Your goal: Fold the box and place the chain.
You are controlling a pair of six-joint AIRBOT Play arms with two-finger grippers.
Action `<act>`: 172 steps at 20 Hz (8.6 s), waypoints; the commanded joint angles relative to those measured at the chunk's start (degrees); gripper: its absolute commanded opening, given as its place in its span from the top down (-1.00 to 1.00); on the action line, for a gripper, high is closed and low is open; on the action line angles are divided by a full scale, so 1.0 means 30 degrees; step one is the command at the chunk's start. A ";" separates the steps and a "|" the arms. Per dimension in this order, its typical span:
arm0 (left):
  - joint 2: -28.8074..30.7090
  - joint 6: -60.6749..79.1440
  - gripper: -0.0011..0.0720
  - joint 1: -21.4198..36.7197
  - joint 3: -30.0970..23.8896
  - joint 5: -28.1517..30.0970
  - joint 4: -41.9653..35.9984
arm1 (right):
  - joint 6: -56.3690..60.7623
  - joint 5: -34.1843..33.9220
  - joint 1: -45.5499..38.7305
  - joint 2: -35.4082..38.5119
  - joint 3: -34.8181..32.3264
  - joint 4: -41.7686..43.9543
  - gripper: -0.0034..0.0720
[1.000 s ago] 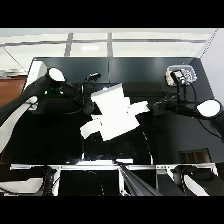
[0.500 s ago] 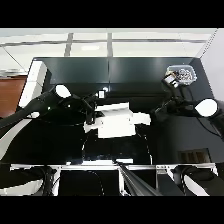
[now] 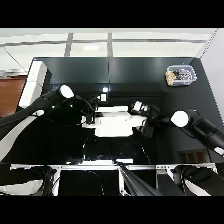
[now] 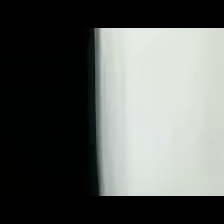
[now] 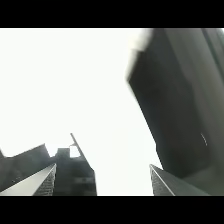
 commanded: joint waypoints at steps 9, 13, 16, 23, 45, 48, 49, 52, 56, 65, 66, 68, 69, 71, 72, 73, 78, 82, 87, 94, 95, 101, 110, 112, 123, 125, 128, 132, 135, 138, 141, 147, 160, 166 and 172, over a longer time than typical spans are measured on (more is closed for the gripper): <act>-0.0175 -0.0925 0.88 -0.0357 0.0073 -0.0321 0.0656 | -0.7278 0.0372 0.1967 -0.2280 -0.0066 0.3220 -0.96; -0.0168 -0.0925 0.89 -0.0525 0.0095 -0.0379 0.0641 | -0.7322 -0.1122 0.3351 -0.2674 -0.0066 0.4765 -0.96; -0.0168 -0.0925 0.88 -0.0503 0.0095 -0.0474 0.0656 | -0.7315 -0.1122 0.2885 -0.2113 0.0444 0.3694 -0.96; -0.0153 -0.1399 0.88 -0.0510 0.0102 -0.0517 0.0597 | -0.7745 -0.0561 -0.0117 -0.1719 0.1566 0.4736 -0.96; -0.1020 -0.2994 0.89 -0.1202 0.0933 -0.0452 0.2222 | -1.5220 0.0525 -0.1661 -0.6200 0.1552 1.0724 -0.96; -0.1020 -0.2994 0.89 -0.1202 0.0933 -0.0437 0.2222 | -1.5387 0.0663 -0.1661 -0.6462 0.1545 1.0695 -0.96; -0.1020 -0.2994 0.89 -0.1202 0.0933 -0.0437 0.2222 | -1.5395 0.0714 -0.1661 -0.6615 0.1545 1.0506 -0.96; -0.1020 -0.2994 0.89 -0.1202 0.0933 -0.0437 0.2222 | -1.5365 0.0794 -0.1603 -0.6907 0.1552 0.9996 -0.96; -0.1020 -0.2987 0.89 -0.1202 0.0933 -0.0437 0.2222 | -1.5242 0.0634 -0.1282 -0.6921 0.1552 0.9500 -0.96; -0.1020 -0.2994 0.89 -0.1202 0.0933 -0.0444 0.2222 | -1.4382 -0.0066 -0.1100 -0.6951 0.1559 0.9078 -0.96; -0.1020 -0.2994 0.89 -0.1202 0.0933 -0.0444 0.2222 | -1.4382 -0.0066 -0.1100 -0.6951 0.1559 0.9078 -0.96; -0.1020 -0.2987 0.89 -0.1202 0.0933 -0.0437 0.2222 | -1.4382 -0.0058 -0.1100 -0.6951 0.1559 0.9078 -0.96; -0.1020 -0.2994 0.89 -0.1202 0.0933 -0.0437 0.2222 | -1.4382 -0.0058 -0.1100 -0.6951 0.1552 0.9071 -0.96; -0.1020 -0.2987 0.88 -0.1202 0.0933 -0.0437 0.2222 | -1.4382 -0.0051 -0.1100 -0.6951 0.1552 0.9063 -0.86; -0.1005 -0.2987 0.89 -0.1202 0.0933 -0.0444 0.2244 | -1.4382 -0.0051 -0.1100 -0.6951 0.1552 0.9063 -0.59; -0.0969 -0.2987 0.88 -0.1195 0.0940 -0.0430 0.2484 | -1.4382 -0.0051 -0.1100 -0.6951 0.1552 0.9063 -0.53; 0.0138 -0.6834 -0.62 -0.1078 0.1770 -0.0466 0.4830 | -1.4382 -0.0058 -0.1100 -0.6951 0.1552 0.9071 -0.52; 0.3060 -1.0331 -0.62 0.0401 0.2433 -0.2834 0.7606 | -1.4389 -0.0051 -0.1100 -0.6951 0.1552 0.9071 0.11; 0.5391 -1.6750 0.05 0.3439 0.1297 -0.7038 0.5530 | -1.4382 -0.0066 -0.1100 -0.6951 0.1552 0.9078 0.11; 0.5472 -1.2743 0.89 0.1515 -0.5894 -0.4714 -0.7650 | -1.4178 -0.0211 -0.1100 -0.6951 0.1552 0.9085 0.12; 0.5377 -1.1905 0.89 0.1020 -0.6295 -0.3155 -0.9158 | -1.4171 -0.0211 -0.1100 -0.6951 0.1552 0.9085 0.12; 0.4699 -0.6681 0.89 0.0357 -0.6368 0.2863 -1.5839 | -1.3806 -0.0277 -0.1100 -0.6951 0.1552 0.9085 0.11; 0.3446 -0.7235 0.89 0.0321 -0.6360 0.6623 -1.2342 | -1.3821 -0.0240 -0.1100 -0.6951 0.1552 0.9012 0.44; 0.2849 -0.8000 0.89 0.0306 -0.6360 0.6477 -1.2342 | -1.3821 -0.0197 -0.1100 -0.6951 0.1552 0.9012 0.85; 0.5304 -0.7985 0.90 0.0525 -0.3446 0.3322 -0.6178 | -1.3755 -0.0226 -0.1107 -0.6951 0.1552 0.9027 0.85; 0.7125 -0.7992 0.90 0.1013 -0.3548 0.2929 -0.5676 | -1.3755 -0.0226 -0.1100 -0.6951 0.1552 0.9027 0.85; 0.8604 -0.6674 0.89 0.1253 -0.4583 0.0466 -0.5078 | -1.3755 -0.0226 -0.1107 -0.6951 0.1552 0.9027 0.85; 0.8429 -0.2404 0.67 0.1282 -0.5989 0.0058 -0.0080 | -1.3755 -0.0226 -0.1100 -0.6951 0.1552 0.9020 0.85; 0.8058 0.0160 -0.97 0.1282 -0.6025 0.2295 0.1814 | -1.3755 -0.0226 -0.1107 -0.6951 0.1552 0.9027 0.85; 0.6987 0.0160 -0.97 0.1151 -0.5858 0.2987 0.0918 | -1.3755 -0.0226 -0.1107 -0.6951 0.1552 0.9027 0.85; 0.5654 0.0393 -0.96 0.0357 -0.5727 0.2688 0.0488 | -1.3755 -0.0226 -0.1107 -0.6951 0.1552 0.9027 0.85; 0.4867 0.0882 -0.84 -0.0743 -0.5595 0.3927 -0.0925 | -1.3755 -0.0226 -0.1100 -0.6951 0.1552 0.9027 0.85; 0.4116 0.0576 0.24 -0.2280 -0.5173 0.4379 -0.1596 | -1.3755 -0.0226 -0.1107 -0.6951 0.1552 0.9027 0.85; 0.3519 -0.0561 0.24 -0.2302 -0.5180 0.5115 -0.2011 | -1.3755 -0.0226 -0.1107 -0.6951 0.1552 0.9027 0.85; 0.3519 -0.0561 0.07 -0.2310 -0.5180 0.5158 -0.2025 | -1.3755 -0.0226 -0.1107 -0.6951 0.1552 0.9027 0.85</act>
